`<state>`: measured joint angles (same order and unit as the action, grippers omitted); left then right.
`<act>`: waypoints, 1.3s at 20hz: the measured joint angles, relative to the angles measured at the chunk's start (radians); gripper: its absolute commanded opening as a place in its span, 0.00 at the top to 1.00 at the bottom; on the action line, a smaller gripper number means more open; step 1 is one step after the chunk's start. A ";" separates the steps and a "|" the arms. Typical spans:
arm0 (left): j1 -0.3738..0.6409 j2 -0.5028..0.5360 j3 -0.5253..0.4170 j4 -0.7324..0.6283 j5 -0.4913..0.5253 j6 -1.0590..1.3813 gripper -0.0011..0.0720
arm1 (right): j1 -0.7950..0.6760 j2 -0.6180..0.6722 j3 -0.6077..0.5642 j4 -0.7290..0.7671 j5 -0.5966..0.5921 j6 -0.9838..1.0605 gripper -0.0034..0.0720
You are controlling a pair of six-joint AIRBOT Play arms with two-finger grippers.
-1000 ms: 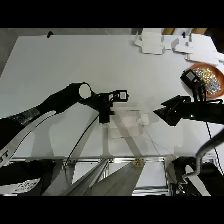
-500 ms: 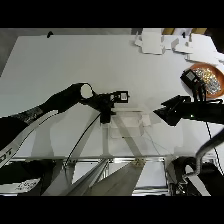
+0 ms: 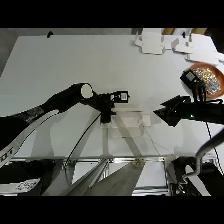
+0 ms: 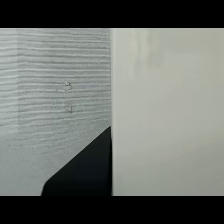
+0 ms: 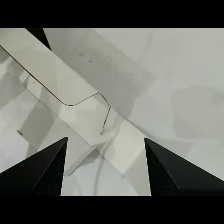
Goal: Fold the box and place the chain.
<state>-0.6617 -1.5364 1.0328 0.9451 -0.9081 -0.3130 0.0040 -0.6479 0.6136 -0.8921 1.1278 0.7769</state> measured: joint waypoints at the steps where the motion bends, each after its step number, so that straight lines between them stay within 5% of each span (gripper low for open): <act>1: 0.000 0.000 0.000 0.000 -0.001 0.000 0.97 | 0.000 0.000 0.000 0.000 0.000 0.000 0.27; 3: 0.000 0.000 0.000 0.001 -0.002 0.000 0.97 | 0.000 0.000 0.000 0.000 0.001 0.000 0.31; 6: 0.000 0.000 0.000 0.001 -0.003 -0.001 0.97 | 0.001 0.000 0.000 -0.003 0.012 -0.005 0.87; 7: 0.000 0.000 0.000 0.001 -0.003 -0.001 0.97 | 0.005 0.000 0.000 -0.002 0.019 -0.013 0.92; 18: 0.000 0.000 0.000 0.001 -0.005 -0.002 0.97 | 0.377 0.000 -0.061 -0.100 0.098 -0.110 0.92; 19: 0.000 0.000 0.000 0.001 -0.005 -0.002 0.97 | 0.412 0.000 -0.075 -0.125 0.094 -0.107 0.89; 21: 0.000 0.000 0.000 0.001 -0.005 -0.002 0.97 | 0.459 0.000 -0.111 -0.177 0.054 -0.108 0.49; 22: 0.000 0.000 0.000 0.001 -0.005 -0.002 0.97 | 0.480 0.001 -0.133 -0.203 0.024 -0.117 0.21; 23: 0.000 0.000 0.000 0.001 -0.006 -0.002 0.97 | 0.501 0.001 -0.158 -0.232 -0.019 -0.128 0.09; 26: 0.000 0.000 0.000 0.001 -0.006 -0.002 0.97 | 0.565 0.001 -0.234 -0.305 -0.179 -0.161 0.03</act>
<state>-0.6617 -1.5368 1.0328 0.9463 -0.9146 -0.3145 0.5690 -0.6472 0.3794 -1.1973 0.9493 0.6163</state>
